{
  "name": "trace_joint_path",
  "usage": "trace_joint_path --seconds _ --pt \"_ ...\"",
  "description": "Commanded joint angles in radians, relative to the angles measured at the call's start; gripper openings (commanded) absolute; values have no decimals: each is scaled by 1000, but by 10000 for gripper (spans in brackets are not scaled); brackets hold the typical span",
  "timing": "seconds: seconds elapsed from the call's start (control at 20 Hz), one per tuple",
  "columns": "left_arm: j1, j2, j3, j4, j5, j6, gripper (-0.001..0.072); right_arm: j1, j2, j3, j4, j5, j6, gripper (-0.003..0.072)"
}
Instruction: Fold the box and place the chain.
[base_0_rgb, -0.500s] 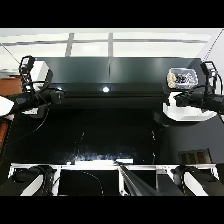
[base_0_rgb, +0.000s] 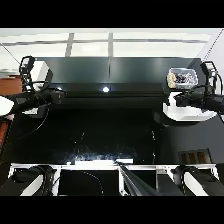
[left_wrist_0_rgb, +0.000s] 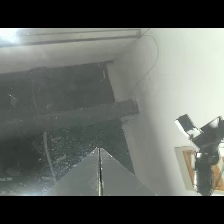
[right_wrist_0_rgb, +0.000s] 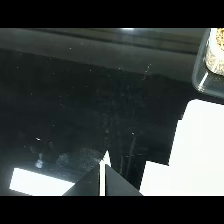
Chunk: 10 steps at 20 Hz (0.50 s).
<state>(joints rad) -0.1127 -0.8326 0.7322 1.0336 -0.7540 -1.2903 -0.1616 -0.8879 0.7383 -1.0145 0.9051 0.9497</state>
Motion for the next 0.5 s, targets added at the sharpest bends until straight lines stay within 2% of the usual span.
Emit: trace_joint_path --seconds 0.0,0.25,0.4,0.45 --pt "1 -1 0 0 16 0 26 1 1 0 0 0 0 53" --pt "1 -5 0 1 16 0 26 1 1 0 31 -1 0 53" --pt "1 -5 0 0 16 0 26 1 1 0 50 -55 0 54" --pt "1 -5 0 1 16 0 26 1 0 0 49 -61 0 109"
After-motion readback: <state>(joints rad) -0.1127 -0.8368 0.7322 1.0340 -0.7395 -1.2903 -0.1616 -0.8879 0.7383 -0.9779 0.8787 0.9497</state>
